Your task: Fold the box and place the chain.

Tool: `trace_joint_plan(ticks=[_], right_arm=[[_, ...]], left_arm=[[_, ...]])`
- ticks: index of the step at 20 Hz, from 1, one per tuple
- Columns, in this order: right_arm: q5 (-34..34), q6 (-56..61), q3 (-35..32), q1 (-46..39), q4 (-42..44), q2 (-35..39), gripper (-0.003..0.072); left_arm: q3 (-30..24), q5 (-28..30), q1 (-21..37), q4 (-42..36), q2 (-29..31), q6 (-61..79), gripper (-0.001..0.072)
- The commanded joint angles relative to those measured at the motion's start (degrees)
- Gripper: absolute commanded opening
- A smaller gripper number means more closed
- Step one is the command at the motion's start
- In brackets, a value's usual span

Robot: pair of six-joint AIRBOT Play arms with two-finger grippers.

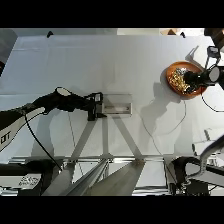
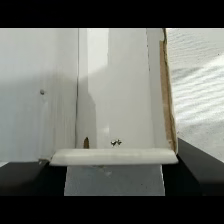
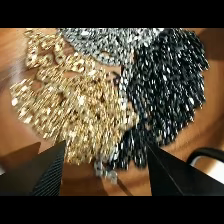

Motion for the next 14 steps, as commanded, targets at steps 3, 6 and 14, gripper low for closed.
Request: trace_joint_plan(ticks=[3, 6, 14], right_arm=[[5.35, -7.43, 13.00, -0.74, 9.16, -13.07, 0.0579], [9.79, -8.20, 17.55, -0.74, 13.55, -18.21, 0.0579], [14.62, -8.17, 17.66, -0.74, 13.14, -21.53, 0.0464]], left_arm=[[0.02, 0.00, 0.02, 0.02, 0.00, 0.02, 0.0213], [0.02, 0.00, 0.02, 0.02, 0.00, 0.02, 0.0213], [0.02, 0.00, 0.02, 0.00, 0.00, 0.02, 0.0213]])
